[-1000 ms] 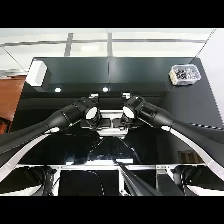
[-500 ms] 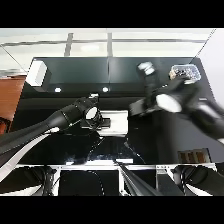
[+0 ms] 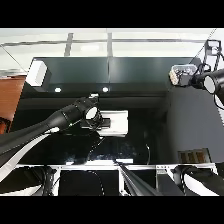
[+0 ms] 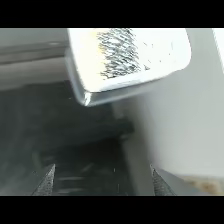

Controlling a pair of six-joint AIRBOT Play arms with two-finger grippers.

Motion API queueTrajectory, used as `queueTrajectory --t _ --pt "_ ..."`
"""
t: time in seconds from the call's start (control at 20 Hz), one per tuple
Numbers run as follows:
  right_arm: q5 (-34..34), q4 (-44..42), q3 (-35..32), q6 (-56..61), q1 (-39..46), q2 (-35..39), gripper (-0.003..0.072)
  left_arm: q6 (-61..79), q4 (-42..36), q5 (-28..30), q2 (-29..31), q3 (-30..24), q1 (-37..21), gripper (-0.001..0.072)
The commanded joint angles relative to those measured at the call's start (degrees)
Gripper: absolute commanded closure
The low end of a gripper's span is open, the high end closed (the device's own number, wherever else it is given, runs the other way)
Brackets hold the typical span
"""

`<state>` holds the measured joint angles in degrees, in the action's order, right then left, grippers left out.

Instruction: Fold the box and place the chain.

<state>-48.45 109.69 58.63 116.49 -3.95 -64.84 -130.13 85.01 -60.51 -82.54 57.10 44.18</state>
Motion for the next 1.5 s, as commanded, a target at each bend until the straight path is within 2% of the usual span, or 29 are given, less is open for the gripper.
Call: queueTrajectory --t 0.0,0.15,0.35,0.45,0.55,0.6,0.8,0.85,0.9,0.95,1.0,1.05,1.1,1.2,1.3,1.45 --pt "13.8 -8.4 1.0 0.2 10.3 -9.4 -0.0015 0.0 0.0 0.0 0.0 0.0 0.0 0.068" --pt "10.3 -11.1 13.0 0.2 12.3 -20.9 -0.0014 0.0 0.0 0.0 0.0 0.0 0.0 0.068" --pt "-4.8 -15.4 34.5 0.0 13.0 -37.4 -0.0014 0.0 0.0 0.0 0.0 0.0 0.0 0.068" --pt "-9.4 -15.5 42.2 0.0 13.1 -42.8 -0.0013 0.0 0.0 0.0 0.0 0.0 0.0 0.068" --pt "-9.8 -17.7 46.0 0.1 13.7 -46.1 -0.0009 0.0 0.0 0.0 0.0 0.0 0.0 0.068" --pt "-9.8 -19.1 47.0 0.1 14.1 -47.3 0.0083 0.0 0.0 0.0 0.0 0.0 0.0 0.068" --pt "-9.6 -20.4 47.5 0.1 15.1 -50.1 0.009 0.0 0.0 0.0 0.0 0.0 0.0 0.068" --pt "-9.2 -20.4 47.5 0.1 15.1 -50.6 0.0147 0.0 0.0 0.0 0.0 0.0 0.0 0.0681" --pt "-9.0 -20.3 47.5 0.0 15.1 -51.1 0.0148 0.0 0.0 0.0 0.0 0.0 0.0 0.068" --pt "-9.0 -20.4 47.5 0.0 15.2 -51.4 0.0287 0.0 0.0 0.0 0.0 0.0 0.0 0.068" --pt "-9.2 -20.4 47.5 0.0 15.3 -51.4 0.0384 0.0 0.0 0.0 0.0 0.0 0.0 0.068" --pt "-9.7 -21.2 47.7 -1.1 15.3 -51.4 0.0528 0.0 0.0 0.0 0.0 0.0 0.0 0.068" --pt "-11.4 -22.5 48.7 -2.9 15.4 -51.4 0.0629 0.0 0.0 0.0 0.0 0.0 0.0 0.068" --pt "-15.7 -22.9 52.0 -7.1 15.3 -50.3 0.0673 0.0 0.0 0.0 0.0 0.0 0.0 0.068" --pt "-19.8 -22.9 55.8 -12.3 15.2 -47.1 0.0673 0.0 0.0 -0.1 0.0 0.0 0.0 0.068" --pt "-21.6 -24.7 57.7 -18.5 15.2 -37.6 0.0674 0.0 0.0 -0.5 0.0 0.0 0.0 0.068"
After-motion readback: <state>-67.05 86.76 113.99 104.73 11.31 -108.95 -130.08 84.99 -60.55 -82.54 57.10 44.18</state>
